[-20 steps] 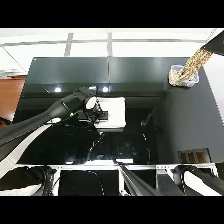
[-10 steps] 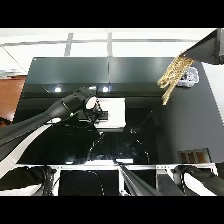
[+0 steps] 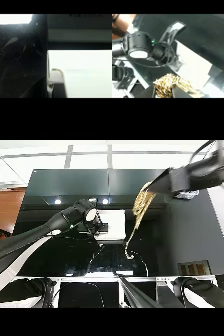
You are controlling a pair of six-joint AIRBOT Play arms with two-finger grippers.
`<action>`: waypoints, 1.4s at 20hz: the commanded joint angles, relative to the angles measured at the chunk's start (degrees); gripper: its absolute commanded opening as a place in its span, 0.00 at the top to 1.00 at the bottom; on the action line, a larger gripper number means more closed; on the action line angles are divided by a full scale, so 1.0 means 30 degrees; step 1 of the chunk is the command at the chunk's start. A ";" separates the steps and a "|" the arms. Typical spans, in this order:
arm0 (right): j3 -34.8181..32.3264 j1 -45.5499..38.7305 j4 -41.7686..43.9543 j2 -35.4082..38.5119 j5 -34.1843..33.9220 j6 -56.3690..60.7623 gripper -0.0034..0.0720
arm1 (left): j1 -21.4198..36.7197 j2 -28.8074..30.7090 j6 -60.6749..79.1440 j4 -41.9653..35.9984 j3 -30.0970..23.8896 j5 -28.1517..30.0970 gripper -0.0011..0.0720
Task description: Fold the box and place the chain.
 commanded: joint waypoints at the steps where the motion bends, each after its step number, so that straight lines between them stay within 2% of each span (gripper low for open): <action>1: -0.2747 0.1144 0.2186 0.0015 -0.2324 -0.1042 0.93 | 0.0000 -0.0015 0.0000 0.0000 0.0015 0.0007 0.95; 4: -0.4838 0.1836 0.3126 0.0015 -0.3621 -0.1661 0.93 | 0.0000 -0.0015 0.0007 0.0000 0.0015 0.0000 0.95; 9: -0.8109 0.3672 0.3198 -0.0561 -0.7941 -0.1617 0.93 | 0.0000 -0.0007 0.0007 0.0000 0.0015 0.0000 0.95; 16: -1.0229 0.4233 0.1916 -0.2616 -0.9056 -0.1457 0.93 | 0.0000 -0.0015 0.0007 0.0000 0.0015 -0.0007 0.95; 17: -1.0491 0.4240 0.1916 -0.2732 -0.9384 -0.1457 0.87 | 0.0000 -0.0015 0.0000 0.0000 0.0015 0.0000 0.95; 18: -1.0557 0.4189 0.1814 -0.2761 -0.9391 -0.1450 0.51 | 0.0000 -0.0007 0.0000 0.0000 0.0015 0.0000 0.95; 19: -1.0542 0.3963 0.1778 -0.2703 -0.9158 -0.1457 0.39 | 0.0000 -0.0007 0.0000 0.0000 0.0015 0.0000 0.95; 22: -1.0506 0.1974 0.1501 -0.1814 -0.6171 -0.1734 0.39 | 0.0000 -0.0007 0.0007 0.0000 0.0015 -0.0015 0.95; 24: -1.0754 0.0692 -0.0721 -0.0277 -0.4794 -0.1814 0.39 | 0.0000 -0.0007 0.0000 -0.0007 0.0015 -0.0015 0.95; 26: -1.2451 0.0415 -0.3519 0.1741 -0.5770 -0.1894 0.39 | 0.0000 -0.0007 0.0007 -0.0007 0.0015 -0.0015 0.95; 28: -1.5285 0.0889 -0.5464 0.3242 -0.8590 -0.2681 0.38 | 0.0000 -0.0015 0.0007 -0.0007 0.0015 -0.0015 0.95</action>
